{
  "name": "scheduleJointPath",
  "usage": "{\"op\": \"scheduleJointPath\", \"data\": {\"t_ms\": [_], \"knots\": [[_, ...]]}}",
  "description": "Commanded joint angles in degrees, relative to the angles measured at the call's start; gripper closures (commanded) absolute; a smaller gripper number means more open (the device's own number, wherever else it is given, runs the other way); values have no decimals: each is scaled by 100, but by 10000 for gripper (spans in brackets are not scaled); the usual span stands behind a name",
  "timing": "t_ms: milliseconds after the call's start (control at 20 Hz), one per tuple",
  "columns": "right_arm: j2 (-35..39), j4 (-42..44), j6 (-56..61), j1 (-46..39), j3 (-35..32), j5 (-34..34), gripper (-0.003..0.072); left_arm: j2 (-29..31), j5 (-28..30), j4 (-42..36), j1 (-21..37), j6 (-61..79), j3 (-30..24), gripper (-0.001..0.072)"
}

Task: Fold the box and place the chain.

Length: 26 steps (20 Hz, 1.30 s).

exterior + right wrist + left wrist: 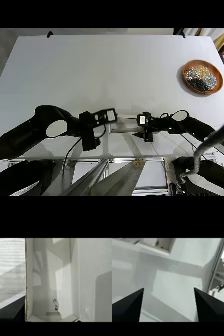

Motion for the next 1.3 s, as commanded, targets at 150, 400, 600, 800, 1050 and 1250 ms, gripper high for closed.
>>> {"op": "scheduleJointPath", "data": {"t_ms": [150, 400, 600, 800, 1050, 1250], "knots": [[4, 2, 0, 0, -2, 0, 346, -511, 1624, -1663, 804, 3270, -966, 8], [2, 2, 0, 0, -2, 2, 346, -1384, 1956, -2529, 1034, 5274, -966, 9], [4, 2, 0, 0, -2, 0, 346, -1633, 2013, -3488, 1032, 6341, -966, 8], [2, 2, 0, 0, -2, 0, 346, -1814, 2079, -4430, 1165, 6756, -966, 8], [4, 2, 0, 0, -2, 0, 346, -1928, 1867, -5027, 1200, 7563, -966, 8], [4, 2, 0, 0, -2, 0, 346, -2061, 1864, -5099, 1200, 7560, -966, 8]]}}
